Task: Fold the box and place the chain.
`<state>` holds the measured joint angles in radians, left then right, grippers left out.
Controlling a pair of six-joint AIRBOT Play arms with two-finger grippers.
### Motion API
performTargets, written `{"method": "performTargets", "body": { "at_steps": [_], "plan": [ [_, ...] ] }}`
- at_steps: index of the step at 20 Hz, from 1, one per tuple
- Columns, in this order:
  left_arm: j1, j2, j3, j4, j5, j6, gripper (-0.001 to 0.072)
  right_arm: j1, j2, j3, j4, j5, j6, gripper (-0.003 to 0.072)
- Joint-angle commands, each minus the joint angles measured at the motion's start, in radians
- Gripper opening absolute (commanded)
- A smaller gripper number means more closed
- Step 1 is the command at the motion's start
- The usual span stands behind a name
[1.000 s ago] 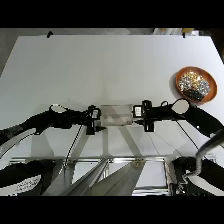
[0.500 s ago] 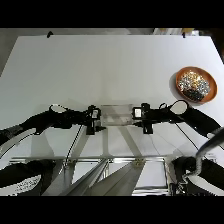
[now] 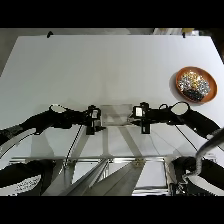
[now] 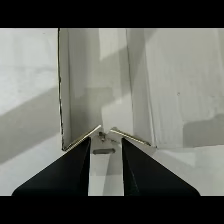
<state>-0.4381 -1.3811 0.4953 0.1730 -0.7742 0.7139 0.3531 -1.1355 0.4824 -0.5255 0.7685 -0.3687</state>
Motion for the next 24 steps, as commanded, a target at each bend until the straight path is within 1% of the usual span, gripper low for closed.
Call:
{"method": "performTargets", "body": {
  "at_steps": [1,4,5,6,7,8,11,13,16,17,18,19,20,22,24],
  "plan": [
    [0.000,0.001,0.001,0.000,0.000,0.000,0.0138,0.003,-0.024,-0.001,0.012,-0.001,-0.033,0.0180],
    [0.000,0.001,0.001,0.000,0.000,0.000,0.0138,0.028,-0.076,-0.001,0.027,-0.005,-0.036,0.0182],
    [0.000,0.001,0.001,0.000,0.000,0.000,0.0138,0.034,-0.080,-0.001,0.036,-0.004,-0.042,0.0208],
    [0.000,0.001,0.001,0.000,0.000,0.000,0.0138,0.033,-0.080,-0.001,0.048,0.002,-0.052,0.0282],
    [0.000,0.001,0.001,0.000,0.000,0.000,0.0138,0.025,-0.080,-0.001,0.056,0.002,-0.051,0.0381],
    [0.000,0.001,0.001,0.000,0.000,0.000,0.0138,0.015,-0.080,-0.001,0.056,0.002,-0.049,0.0413],
    [0.000,0.001,0.001,0.000,0.000,0.000,0.0138,-0.019,-0.064,-0.001,0.033,0.006,0.063,0.0411],
    [0.000,0.001,0.001,0.000,0.000,0.000,0.0138,-0.034,-0.016,-0.001,-0.043,0.006,0.180,0.0399],
    [0.000,0.001,0.001,0.000,0.000,0.000,0.0138,-0.053,0.082,-0.001,-0.156,0.014,0.449,0.0395],
    [0.000,0.001,0.001,0.000,0.000,0.000,0.0138,-0.061,0.124,-0.001,-0.182,0.023,0.560,0.0301],
    [0.000,0.001,0.001,0.000,0.000,0.000,0.0138,-0.072,0.164,-0.001,-0.201,0.037,0.661,0.0063],
    [0.000,0.001,0.001,0.000,0.000,0.000,0.0138,-0.087,0.205,-0.001,-0.213,0.038,0.742,0.0013],
    [0.000,0.001,0.001,0.000,0.000,0.000,0.0138,-0.110,0.240,-0.001,-0.212,0.037,0.812,0.0014],
    [0.000,0.001,0.001,0.000,0.000,0.000,0.0138,-0.185,0.269,-0.001,-0.212,0.037,0.982,0.0014],
    [0.000,0.001,0.001,0.000,0.000,0.000,0.0138,-0.296,0.253,-0.001,-0.212,0.048,1.239,0.0014]
  ]
}}
